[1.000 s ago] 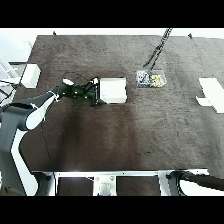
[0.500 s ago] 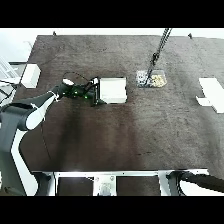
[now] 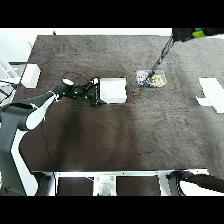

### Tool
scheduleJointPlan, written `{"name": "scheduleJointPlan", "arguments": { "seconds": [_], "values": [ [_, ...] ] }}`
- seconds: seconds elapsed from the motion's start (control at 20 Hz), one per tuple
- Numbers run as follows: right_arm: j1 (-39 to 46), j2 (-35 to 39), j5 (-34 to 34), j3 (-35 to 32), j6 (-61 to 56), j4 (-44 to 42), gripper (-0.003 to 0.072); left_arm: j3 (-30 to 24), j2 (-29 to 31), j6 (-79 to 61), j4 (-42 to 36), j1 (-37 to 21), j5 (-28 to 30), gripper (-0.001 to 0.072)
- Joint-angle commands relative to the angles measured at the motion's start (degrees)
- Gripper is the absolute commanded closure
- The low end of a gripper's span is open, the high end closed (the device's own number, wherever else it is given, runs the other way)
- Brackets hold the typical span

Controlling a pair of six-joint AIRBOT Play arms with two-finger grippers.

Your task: Fold the box and place the chain.

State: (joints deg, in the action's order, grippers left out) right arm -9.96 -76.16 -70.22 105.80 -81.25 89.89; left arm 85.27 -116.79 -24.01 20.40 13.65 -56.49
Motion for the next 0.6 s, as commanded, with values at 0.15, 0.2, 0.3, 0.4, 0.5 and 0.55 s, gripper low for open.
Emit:
{"name": "scheduleJointPlan", "arguments": {
  "seconds": [0.15,0.2,0.3,0.4,0.5,0.55],
  "values": [
    [1.1,-0.1,-0.8,-19.8,0.0,2.3,0.0672,0.0,0.0,0.0,0.0,0.0,0.0,0.0421],
    [1.1,-0.1,-0.3,-22.9,-0.2,2.3,0.0672,0.0,0.0,0.0,0.0,0.0,0.0,0.0420],
    [1.4,-0.1,1.4,-27.7,-0.2,2.4,0.0672,0.0,0.0,0.0,0.0,0.0,0.0,0.0420],
    [2.9,-0.2,3.3,-31.5,-0.2,3.6,0.0672,0.0,0.0,0.0,0.0,0.0,0.0,0.0421],
    [5.8,-0.2,4.0,-34.6,-4.2,7.9,0.0673,0.0,0.0,0.0,0.0,0.0,0.0,0.0420],
    [7.6,-0.2,4.0,-35.5,-7.0,10.0,0.0673,0.0,0.0,0.0,0.0,0.0,0.0,0.0420]
  ]
}}
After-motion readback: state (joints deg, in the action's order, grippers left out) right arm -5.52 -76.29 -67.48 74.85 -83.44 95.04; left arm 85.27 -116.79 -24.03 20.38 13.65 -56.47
